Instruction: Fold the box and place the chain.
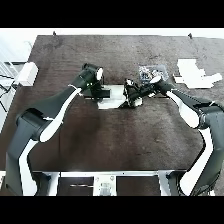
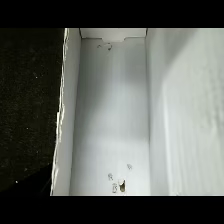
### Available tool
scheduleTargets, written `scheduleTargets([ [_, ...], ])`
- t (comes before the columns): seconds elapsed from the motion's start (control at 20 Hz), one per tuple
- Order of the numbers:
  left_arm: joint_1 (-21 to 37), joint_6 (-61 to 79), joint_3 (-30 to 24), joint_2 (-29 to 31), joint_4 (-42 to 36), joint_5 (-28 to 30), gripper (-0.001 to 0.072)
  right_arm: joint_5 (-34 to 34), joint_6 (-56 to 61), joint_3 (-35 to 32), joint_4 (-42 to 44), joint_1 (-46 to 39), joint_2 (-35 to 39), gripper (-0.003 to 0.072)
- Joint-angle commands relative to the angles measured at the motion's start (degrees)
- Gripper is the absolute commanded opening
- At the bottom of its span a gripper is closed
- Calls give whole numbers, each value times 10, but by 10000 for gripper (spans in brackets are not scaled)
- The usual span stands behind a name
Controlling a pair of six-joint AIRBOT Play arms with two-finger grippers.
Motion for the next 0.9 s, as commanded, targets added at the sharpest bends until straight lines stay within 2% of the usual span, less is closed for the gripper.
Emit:
scheduleTargets([
  [0.0, 0, 20, 0, 2, -19, 10, 399, 0, 1, 0, 0, 0, 0, 507],
  [0.05, 0, 23, 0, 5, -20, 9, 431, 0, 0, 0, 0, 0, 0, 507],
  [0.25, 4, 35, 23, 10, -16, -17, 435, 0, 1, 0, 0, 0, 0, 506],
  [0.3, 4, 39, 25, 16, -15, -19, 524, 0, 1, 0, 0, 0, 0, 507],
  [0.35, 4, 43, 25, 26, -11, -18, 552, 0, 1, 0, 0, 0, 0, 507],
  [0.75, 5, 94, 17, 120, 26, -33, 552, 0, 1, 0, 0, 0, 0, 506],
  [0.85, 5, 108, -2, 153, 35, -20, 553, 0, 1, 0, 0, 0, 0, 507],
])
